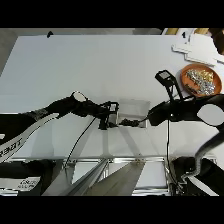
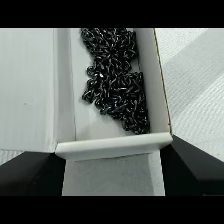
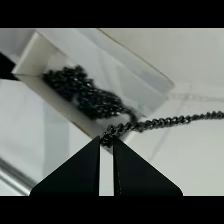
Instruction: Fold the box and place the chain.
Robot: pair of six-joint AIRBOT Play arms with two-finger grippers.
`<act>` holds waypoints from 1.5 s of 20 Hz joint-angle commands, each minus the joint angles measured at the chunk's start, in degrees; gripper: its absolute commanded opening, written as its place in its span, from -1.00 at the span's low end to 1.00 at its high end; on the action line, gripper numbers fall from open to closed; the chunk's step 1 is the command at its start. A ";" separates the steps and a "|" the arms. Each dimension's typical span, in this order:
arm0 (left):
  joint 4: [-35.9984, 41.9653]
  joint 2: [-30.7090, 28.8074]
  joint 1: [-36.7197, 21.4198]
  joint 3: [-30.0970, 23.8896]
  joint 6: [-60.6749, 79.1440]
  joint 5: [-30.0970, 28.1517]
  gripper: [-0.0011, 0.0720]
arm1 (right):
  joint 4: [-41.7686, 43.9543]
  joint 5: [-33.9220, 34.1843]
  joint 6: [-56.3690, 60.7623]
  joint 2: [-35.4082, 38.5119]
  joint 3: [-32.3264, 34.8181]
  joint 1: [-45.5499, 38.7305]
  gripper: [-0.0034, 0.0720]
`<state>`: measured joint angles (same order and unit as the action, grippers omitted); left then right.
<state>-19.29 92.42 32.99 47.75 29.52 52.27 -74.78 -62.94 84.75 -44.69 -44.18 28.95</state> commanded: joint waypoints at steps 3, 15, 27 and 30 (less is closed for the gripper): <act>-0.02 0.00 -0.04 0.04 0.02 0.04 -0.41 | 4.98 6.01 -0.57 0.50 -0.07 7.13 -0.87; 0.00 0.00 -0.04 0.04 0.02 0.02 -0.41 | 5.84 10.54 -0.61 -14.60 -0.22 6.95 -0.41; 0.00 0.00 -0.04 0.04 0.00 0.04 -0.41 | -10.12 1.79 4.02 -16.26 -13.77 -15.54 -0.43; 0.00 0.00 -0.04 0.04 0.02 0.04 -0.41 | -11.56 -1.57 3.98 -20.17 -11.28 -18.86 -0.43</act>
